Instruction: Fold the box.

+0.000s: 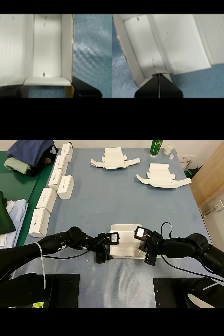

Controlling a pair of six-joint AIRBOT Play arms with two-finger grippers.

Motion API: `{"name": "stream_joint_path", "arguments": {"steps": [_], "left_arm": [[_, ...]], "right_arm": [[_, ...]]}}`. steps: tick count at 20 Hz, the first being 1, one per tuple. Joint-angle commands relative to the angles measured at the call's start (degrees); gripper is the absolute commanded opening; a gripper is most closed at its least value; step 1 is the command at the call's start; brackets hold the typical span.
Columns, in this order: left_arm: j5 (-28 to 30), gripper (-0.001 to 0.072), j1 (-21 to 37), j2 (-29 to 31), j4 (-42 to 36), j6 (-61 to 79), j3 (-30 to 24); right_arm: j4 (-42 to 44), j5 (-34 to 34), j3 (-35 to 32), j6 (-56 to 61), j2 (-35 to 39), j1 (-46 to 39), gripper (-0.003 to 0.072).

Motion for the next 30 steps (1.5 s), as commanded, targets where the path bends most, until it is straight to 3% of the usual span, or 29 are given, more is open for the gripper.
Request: {"name": "stream_joint_path", "arguments": {"steps": [1, 5, 8, 13, 17, 23, 30], "left_arm": [[0.0, 0.0452, 0.0, 0.0, 0.0, 0.0, 0.0], [0.0, 0.0452, 0.0, 0.0, 0.0, 0.0, 0.0], [0.1, 0.0452, 0.0, 0.0, 0.0, 0.0, 0.0], [0.0, 0.0452, 0.0, 0.0, 0.0, 0.0, 0.0], [0.0, 0.0452, 0.0, 0.0, 0.0, 0.0, 0.0], [0.0, 0.0452, 0.0, 0.0, 0.0, 0.0, 0.0], [0.1, 0.0452, 0.0, 0.0, 0.0, 0.0, 0.0]], "right_arm": [[-10.1, -9.4, 2.2, 25.9, 2.6, -0.8, 0.0002], [-21.1, -16.4, 4.4, 46.4, 6.8, -6.1, 0.0002], [-26.8, -20.8, 4.3, 56.8, 7.2, -15.2, 0.0002], [-9.4, -21.2, 2.0, 51.0, -0.7, -32.5, 0.0000], [8.9, -21.7, 1.2, 39.2, -7.4, -37.6, 0.0000], [19.1, -25.7, 1.2, 33.4, -8.9, -37.4, 0.0000], [20.4, -23.9, 1.2, 33.1, -7.3, -37.4, 0.0000]]}}
